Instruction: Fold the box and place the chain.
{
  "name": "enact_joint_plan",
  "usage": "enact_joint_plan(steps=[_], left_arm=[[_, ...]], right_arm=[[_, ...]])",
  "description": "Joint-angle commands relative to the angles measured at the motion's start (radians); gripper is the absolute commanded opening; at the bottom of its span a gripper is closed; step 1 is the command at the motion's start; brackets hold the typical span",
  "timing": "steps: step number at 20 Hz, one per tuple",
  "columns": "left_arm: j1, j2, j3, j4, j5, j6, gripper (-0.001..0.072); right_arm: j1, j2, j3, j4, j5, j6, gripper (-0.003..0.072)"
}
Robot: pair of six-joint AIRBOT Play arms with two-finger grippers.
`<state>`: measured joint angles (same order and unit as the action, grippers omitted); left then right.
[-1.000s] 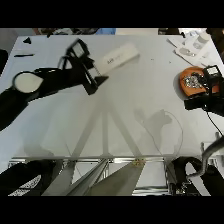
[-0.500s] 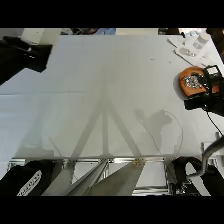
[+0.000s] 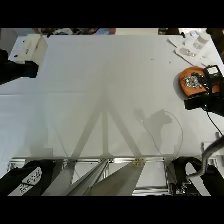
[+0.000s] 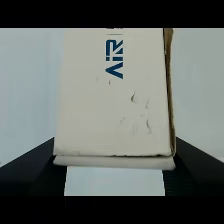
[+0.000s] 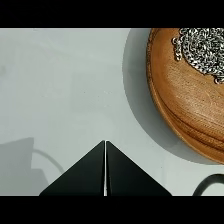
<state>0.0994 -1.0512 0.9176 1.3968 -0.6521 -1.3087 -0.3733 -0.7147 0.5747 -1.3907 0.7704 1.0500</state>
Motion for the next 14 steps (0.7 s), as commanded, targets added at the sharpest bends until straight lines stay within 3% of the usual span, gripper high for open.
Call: enact_joint_plan(steps=[1,4,5,8,11,12,14], left_arm=[[0.013,-0.182,0.001,0.014,0.004,0.062,0.0013],[0.013,-0.320,0.001,0.014,0.048,0.153,0.0016],[0.013,-0.355,0.001,0.014,0.073,0.163,0.0066],[0.013,-0.415,0.001,0.014,0.150,0.164,0.0540],[0.013,-0.420,0.001,0.015,0.173,0.166,0.0582],[0.013,-0.420,0.001,0.015,0.171,0.165,0.0682],[0.013,-0.417,0.001,0.014,0.156,0.164,0.0702]], right_arm=[[-0.001,0.000,0.001,0.000,0.000,0.000,0.0009],[-0.001,0.000,0.001,0.000,0.000,0.000,0.0009],[-0.001,0.000,0.001,0.000,0.000,0.000,0.0009],[-0.001,0.000,0.001,0.000,0.000,0.000,0.0009],[-0.001,0.000,0.001,0.000,0.000,0.000,0.0009],[-0.001,0.000,0.001,0.000,0.000,0.000,0.0009],[-0.001,0.000,0.001,0.000,0.000,0.000,0.0009]])
